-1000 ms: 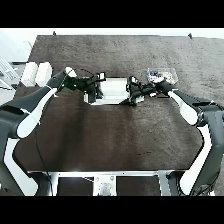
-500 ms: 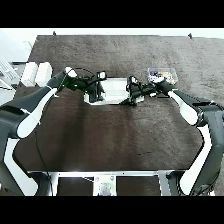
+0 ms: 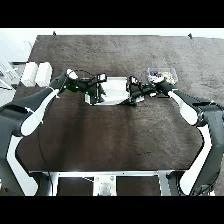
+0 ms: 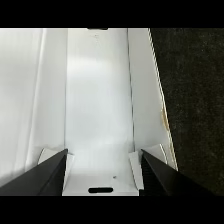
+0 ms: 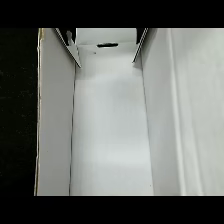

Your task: Fold the box and place the chain.

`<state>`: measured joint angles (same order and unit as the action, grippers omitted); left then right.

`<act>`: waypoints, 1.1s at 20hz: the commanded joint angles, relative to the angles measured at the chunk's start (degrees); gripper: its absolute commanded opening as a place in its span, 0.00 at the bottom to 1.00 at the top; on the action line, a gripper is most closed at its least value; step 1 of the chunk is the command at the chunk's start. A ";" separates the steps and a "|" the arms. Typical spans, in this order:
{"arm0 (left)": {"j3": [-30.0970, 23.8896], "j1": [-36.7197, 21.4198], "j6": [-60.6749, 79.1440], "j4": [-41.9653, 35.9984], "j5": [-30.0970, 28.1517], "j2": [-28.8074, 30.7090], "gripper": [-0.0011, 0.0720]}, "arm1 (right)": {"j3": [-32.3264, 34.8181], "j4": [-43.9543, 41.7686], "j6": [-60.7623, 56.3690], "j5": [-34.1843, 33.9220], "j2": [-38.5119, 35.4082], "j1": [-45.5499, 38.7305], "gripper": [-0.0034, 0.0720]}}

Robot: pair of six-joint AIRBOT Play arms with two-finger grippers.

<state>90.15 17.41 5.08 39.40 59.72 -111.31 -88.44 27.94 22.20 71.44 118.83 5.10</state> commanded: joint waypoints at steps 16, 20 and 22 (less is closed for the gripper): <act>6.60 -8.90 3.87 -6.95 24.39 0.81 0.04 | -0.02 -0.07 -0.07 -0.02 -0.04 0.09 0.83; 6.54 -10.86 2.38 -10.01 25.70 5.03 0.04 | -0.02 -0.07 -0.07 -0.02 -0.04 0.07 0.83; 5.49 -10.86 -1.49 -9.09 25.29 7.85 0.04 | -0.02 -0.07 -0.07 -0.02 -0.04 0.09 0.83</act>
<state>96.18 7.38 7.35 31.16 83.66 -106.45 -88.44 27.81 22.04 71.33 118.83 5.15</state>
